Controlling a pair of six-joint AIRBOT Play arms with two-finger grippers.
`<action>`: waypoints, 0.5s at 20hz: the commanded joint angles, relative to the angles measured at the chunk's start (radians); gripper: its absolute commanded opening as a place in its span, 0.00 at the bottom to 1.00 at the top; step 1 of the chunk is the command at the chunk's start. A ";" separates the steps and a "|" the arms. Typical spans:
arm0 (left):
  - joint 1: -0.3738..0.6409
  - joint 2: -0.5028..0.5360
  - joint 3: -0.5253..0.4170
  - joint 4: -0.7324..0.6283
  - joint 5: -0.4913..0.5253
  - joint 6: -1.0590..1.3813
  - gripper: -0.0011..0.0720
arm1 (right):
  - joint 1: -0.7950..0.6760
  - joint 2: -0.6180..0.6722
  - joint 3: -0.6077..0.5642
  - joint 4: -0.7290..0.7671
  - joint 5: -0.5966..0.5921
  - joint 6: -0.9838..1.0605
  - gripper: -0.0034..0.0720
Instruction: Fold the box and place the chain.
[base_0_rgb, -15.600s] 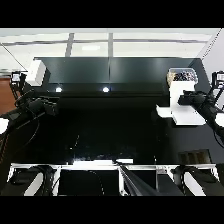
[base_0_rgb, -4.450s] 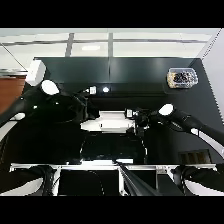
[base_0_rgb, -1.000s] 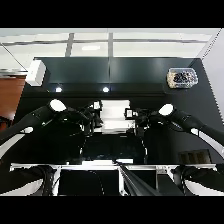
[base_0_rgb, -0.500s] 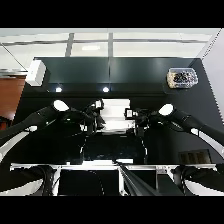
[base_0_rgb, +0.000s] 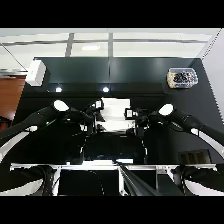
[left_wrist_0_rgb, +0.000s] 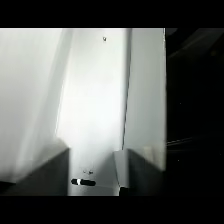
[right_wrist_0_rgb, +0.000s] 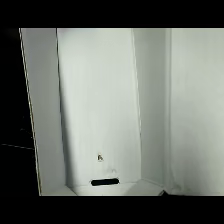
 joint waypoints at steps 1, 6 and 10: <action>-0.001 0.000 0.001 0.006 -0.003 0.007 0.33 | 0.001 -0.001 0.000 0.000 0.000 0.000 0.15; 0.005 0.023 0.015 0.098 -0.013 0.000 0.10 | 0.001 -0.001 0.000 0.000 0.000 0.000 0.14; 0.092 0.158 0.047 0.344 -0.025 -0.288 0.05 | 0.001 -0.001 0.000 0.000 0.000 0.000 0.14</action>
